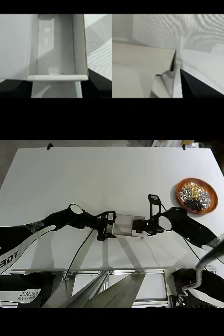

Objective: Fold the box and place the chain.

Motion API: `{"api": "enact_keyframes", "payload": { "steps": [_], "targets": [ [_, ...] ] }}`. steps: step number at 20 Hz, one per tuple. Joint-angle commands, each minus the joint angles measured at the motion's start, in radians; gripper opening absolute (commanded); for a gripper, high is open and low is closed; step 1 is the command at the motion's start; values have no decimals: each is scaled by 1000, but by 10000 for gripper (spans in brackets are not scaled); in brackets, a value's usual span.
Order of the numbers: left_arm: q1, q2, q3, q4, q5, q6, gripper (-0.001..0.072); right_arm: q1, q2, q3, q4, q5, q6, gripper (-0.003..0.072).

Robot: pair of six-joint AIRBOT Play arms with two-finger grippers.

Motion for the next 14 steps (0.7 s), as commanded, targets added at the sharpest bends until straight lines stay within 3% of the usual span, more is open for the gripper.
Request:
{"api": "enact_keyframes", "payload": {
  "steps": [1,5,13,14],
  "targets": [
    [0,0,0,0,0,0,330,51,-51,47,-10,3,30,398],
    [0,0,0,0,0,0,330,68,-73,60,-10,18,90,341],
    [0,0,0,0,0,0,330,68,-127,60,-18,57,111,306],
    [0,0,0,0,0,0,330,68,-129,60,-19,56,111,273]
  ]
}}
